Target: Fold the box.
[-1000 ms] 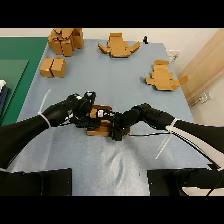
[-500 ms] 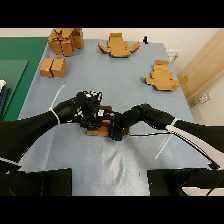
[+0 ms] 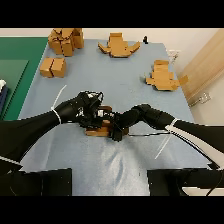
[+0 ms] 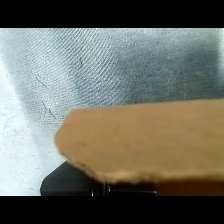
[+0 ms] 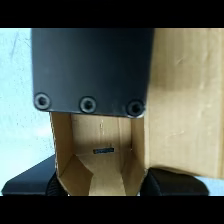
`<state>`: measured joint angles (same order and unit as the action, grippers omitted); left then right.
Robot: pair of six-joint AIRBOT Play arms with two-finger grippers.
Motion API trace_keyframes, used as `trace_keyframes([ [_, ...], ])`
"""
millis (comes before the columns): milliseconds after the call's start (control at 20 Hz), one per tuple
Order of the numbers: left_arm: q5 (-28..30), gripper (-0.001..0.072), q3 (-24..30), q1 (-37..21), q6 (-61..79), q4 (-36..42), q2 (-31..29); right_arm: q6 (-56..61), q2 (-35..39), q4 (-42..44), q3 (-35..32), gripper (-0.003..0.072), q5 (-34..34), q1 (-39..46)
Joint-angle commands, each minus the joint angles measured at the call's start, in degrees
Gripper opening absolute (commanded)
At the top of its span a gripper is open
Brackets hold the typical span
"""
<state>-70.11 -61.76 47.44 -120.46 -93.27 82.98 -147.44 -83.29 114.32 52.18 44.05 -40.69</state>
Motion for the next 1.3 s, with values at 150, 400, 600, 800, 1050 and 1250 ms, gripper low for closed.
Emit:
trace_keyframes([
  [150,0.2,0.0019,0.0,1.2,-1.6,-1.5,1.2,0.0,0.0,-0.1,0.1,0.0155,0.0,0.0],
  [400,0.7,0.0043,0.0,1.1,0.3,0.1,0.8,0.1,0.0,-0.1,0.1,0.0155,0.0,0.0],
  [600,2.8,0.0440,0.0,1.0,0.5,1.2,-1.7,0.1,0.0,-0.1,0.1,0.0155,0.0,0.0],
  [800,4.1,0.0440,0.0,-0.1,1.7,3.5,-3.0,0.2,0.0,-0.1,0.1,0.0155,0.1,0.0],
  [1050,4.1,0.0443,1.3,-2.8,4.6,6.1,-3.3,1.0,0.0,-0.1,0.1,0.0155,0.1,0.0],
  [1250,7.4,0.0444,2.5,-4.7,7.1,9.0,-4.3,1.0,0.0,-0.2,0.1,0.0155,0.1,0.0],
])
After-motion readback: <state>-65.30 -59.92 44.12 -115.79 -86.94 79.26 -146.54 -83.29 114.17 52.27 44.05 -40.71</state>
